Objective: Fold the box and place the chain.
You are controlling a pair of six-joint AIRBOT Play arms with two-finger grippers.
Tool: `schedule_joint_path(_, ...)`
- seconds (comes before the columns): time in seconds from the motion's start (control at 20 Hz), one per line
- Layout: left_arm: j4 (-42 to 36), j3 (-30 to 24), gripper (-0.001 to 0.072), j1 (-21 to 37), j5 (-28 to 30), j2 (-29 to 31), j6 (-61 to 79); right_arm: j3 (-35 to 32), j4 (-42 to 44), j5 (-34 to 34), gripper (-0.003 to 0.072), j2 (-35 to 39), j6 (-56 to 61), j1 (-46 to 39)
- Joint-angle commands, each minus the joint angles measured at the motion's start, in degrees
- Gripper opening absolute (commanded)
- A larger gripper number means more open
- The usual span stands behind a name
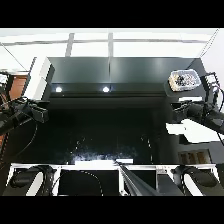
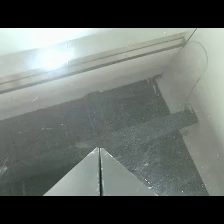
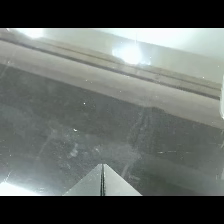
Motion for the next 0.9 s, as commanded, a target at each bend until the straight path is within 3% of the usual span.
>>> schedule_joint_path(0.0, 0.00, -0.02, 0.0033, -0.02, 0.00, 0.02, 0.02, -0.02, 0.00, 0.02, 0.0010, 0.04, 0.02, 0.04)
schedule_joint_path(0.5, -0.48, -0.02, 0.0033, -0.07, 0.09, 0.02, 0.00, -0.02, 0.00, 0.02, 0.0010, 0.04, 0.02, 0.04)
schedule_joint_path(0.6, -0.44, -0.04, 0.0033, -0.09, 3.87, -0.02, 0.04, -0.02, 0.96, -0.44, 0.0010, 0.04, 0.04, 0.04)
schedule_joint_path(0.7, -1.84, -0.48, 0.0033, -0.13, 12.22, -0.63, 0.02, -0.02, 2.95, -1.55, 0.0010, 0.04, -0.20, 0.04)
schedule_joint_path(0.75, -4.50, -0.90, 0.0034, -0.13, 17.31, -1.49, 0.00, -0.02, 3.91, -6.01, 0.0011, 0.04, -0.13, 0.04)
schedule_joint_path(0.8, -7.65, -1.05, 0.0123, -0.13, 21.44, -2.82, 0.00, -0.02, 4.33, -10.08, 0.0079, 0.04, -0.13, 0.04)
schedule_joint_path(0.85, -10.32, -1.05, 0.0493, -0.28, 24.74, -4.55, 0.02, -0.02, 4.02, -14.38, 0.0599, -0.04, -0.13, 0.04)
